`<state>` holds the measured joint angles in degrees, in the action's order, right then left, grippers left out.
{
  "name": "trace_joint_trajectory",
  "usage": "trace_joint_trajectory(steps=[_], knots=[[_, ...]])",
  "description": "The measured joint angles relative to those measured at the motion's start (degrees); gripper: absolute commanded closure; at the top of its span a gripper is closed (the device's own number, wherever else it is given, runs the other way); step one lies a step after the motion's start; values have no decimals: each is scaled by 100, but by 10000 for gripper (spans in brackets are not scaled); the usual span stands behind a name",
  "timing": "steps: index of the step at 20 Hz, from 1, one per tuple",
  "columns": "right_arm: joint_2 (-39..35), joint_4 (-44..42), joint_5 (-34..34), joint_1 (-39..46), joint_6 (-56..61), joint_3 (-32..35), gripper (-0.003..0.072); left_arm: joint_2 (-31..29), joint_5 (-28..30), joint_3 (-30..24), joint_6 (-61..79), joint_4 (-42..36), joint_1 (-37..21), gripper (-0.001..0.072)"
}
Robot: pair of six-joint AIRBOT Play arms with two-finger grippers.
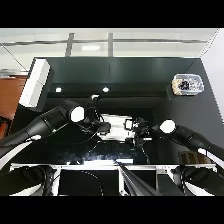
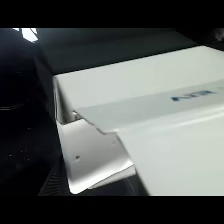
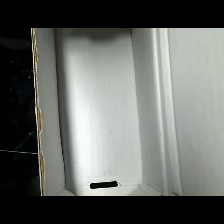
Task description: Fold the box and place the chain.
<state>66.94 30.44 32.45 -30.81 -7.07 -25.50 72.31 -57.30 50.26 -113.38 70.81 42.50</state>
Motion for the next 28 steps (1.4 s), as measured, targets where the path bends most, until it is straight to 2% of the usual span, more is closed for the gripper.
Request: trace_joint_trajectory(steps=[2,4,5,15,24,25,26,28], knots=[[0,0,-2,0,0,0,579,0,28,0,-221,175,50,230],[0,0,-2,0,0,0,579,0,74,0,-402,321,105,342],[2,0,-2,0,0,0,579,0,96,0,-463,376,136,361],[2,0,-2,0,-2,0,579,144,109,28,-1161,986,363,364],[0,0,-2,0,-2,0,579,863,-365,621,-1661,1578,669,382],[0,0,-2,0,-2,0,579,914,-385,660,-1714,1598,678,482],[0,2,-2,0,-2,0,579,957,-431,697,-1755,1617,686,534],[2,0,-2,0,-2,0,579,1008,-470,756,-1825,1637,697,536]])
